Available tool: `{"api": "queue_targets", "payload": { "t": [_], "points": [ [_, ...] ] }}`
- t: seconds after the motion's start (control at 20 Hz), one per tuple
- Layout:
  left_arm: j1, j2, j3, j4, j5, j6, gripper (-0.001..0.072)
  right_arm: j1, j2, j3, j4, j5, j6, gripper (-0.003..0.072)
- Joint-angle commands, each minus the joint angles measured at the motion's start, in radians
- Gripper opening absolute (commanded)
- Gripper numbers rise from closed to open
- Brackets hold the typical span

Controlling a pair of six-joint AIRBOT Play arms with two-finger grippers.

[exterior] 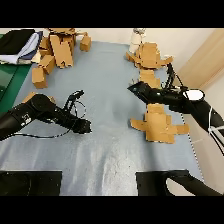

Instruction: Fold the box.

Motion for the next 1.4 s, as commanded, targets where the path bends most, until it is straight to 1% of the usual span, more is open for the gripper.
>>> {"api": "queue_targets", "payload": {
  "t": [0.0, 0.1, 0.2, 0.3, 0.4, 0.6, 0.7, 0.8, 0.9, 1.1, 1.35],
  "points": [
    [0.001, 0.000, 0.000, -0.028, 0.010, 0.000, 0.0011, -0.158, -0.089, 0.107, -0.435, 0.162, 0.275, 0.0707],
    [0.001, 0.000, 0.000, -0.028, 0.011, 0.000, 0.0011, -0.322, -0.101, 0.200, -0.635, 0.285, 0.340, 0.0707],
    [0.001, 0.000, 0.000, -0.027, 0.037, 0.001, 0.0012, -0.469, -0.102, 0.274, -0.802, 0.372, 0.371, 0.0707],
    [0.001, 0.000, 0.000, -0.029, 0.084, 0.000, 0.0011, -0.592, -0.103, 0.290, -0.920, 0.447, 0.399, 0.0707],
    [0.001, 0.000, 0.000, -0.034, 0.085, 0.000, 0.0012, -0.679, -0.115, 0.274, -0.927, 0.494, 0.383, 0.0708],
    [0.000, 0.000, 0.000, -0.044, 0.085, 0.000, 0.0012, -0.747, -0.144, 0.270, -0.948, 0.478, 0.351, 0.0707],
    [0.000, 0.000, 0.000, -0.044, 0.085, 0.000, 0.0012, -0.745, -0.182, 0.270, -0.951, 0.506, 0.326, 0.0707],
    [0.000, 0.000, 0.000, -0.044, 0.085, 0.000, 0.0012, -0.743, -0.227, 0.269, -0.902, 0.534, 0.247, 0.0707],
    [0.000, 0.000, 0.000, -0.044, 0.084, 0.000, 0.0012, -0.743, -0.260, 0.270, -0.842, 0.531, 0.176, 0.0707],
    [0.000, 0.000, 0.000, -0.044, 0.045, 0.000, 0.0011, -0.739, -0.314, 0.269, -0.831, 0.540, 0.124, 0.0707],
    [0.000, 0.000, 0.000, -0.045, 0.042, -0.003, 0.0011, -0.737, -0.383, 0.269, -0.718, 0.603, 0.039, 0.0707]
  ]
}}
